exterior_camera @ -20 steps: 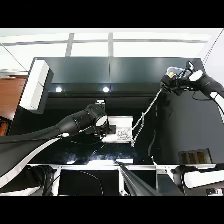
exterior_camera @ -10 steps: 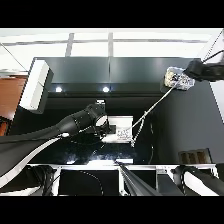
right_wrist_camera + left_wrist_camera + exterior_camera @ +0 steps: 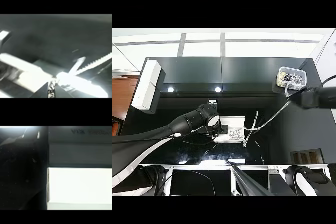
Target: Fold the box and place the chain.
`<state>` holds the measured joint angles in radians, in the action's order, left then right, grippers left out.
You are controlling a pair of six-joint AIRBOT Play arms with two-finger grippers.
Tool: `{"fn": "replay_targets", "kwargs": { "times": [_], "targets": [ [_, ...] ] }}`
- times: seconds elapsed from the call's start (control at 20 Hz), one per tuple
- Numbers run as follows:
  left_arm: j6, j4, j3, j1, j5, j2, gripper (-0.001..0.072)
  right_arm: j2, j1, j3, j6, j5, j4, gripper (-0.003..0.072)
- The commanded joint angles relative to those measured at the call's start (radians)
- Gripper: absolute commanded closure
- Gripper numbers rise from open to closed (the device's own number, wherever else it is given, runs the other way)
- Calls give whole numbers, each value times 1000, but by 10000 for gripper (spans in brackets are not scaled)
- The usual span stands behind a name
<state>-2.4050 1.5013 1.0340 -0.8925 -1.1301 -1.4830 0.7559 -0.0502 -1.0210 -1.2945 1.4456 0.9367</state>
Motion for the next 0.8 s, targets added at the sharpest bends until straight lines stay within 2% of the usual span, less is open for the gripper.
{"fn": "replay_targets", "kwargs": {
  "times": [0.0, 0.25, 0.45, 0.75],
  "targets": [
    [0, 0, 0, 0, -1, 0, 675, -22, 156, 124, 15, -73, -101, 645],
    [0, 0, 0, 0, -1, 0, 675, -10, 423, 239, -11, -355, -122, 645],
    [0, 0, 0, 0, 0, 0, 675, 58, 538, 240, -15, -431, -121, 644],
    [0, 0, 0, 0, -1, 0, 675, 172, 588, 240, -14, -486, -120, 644]
  ]
}}
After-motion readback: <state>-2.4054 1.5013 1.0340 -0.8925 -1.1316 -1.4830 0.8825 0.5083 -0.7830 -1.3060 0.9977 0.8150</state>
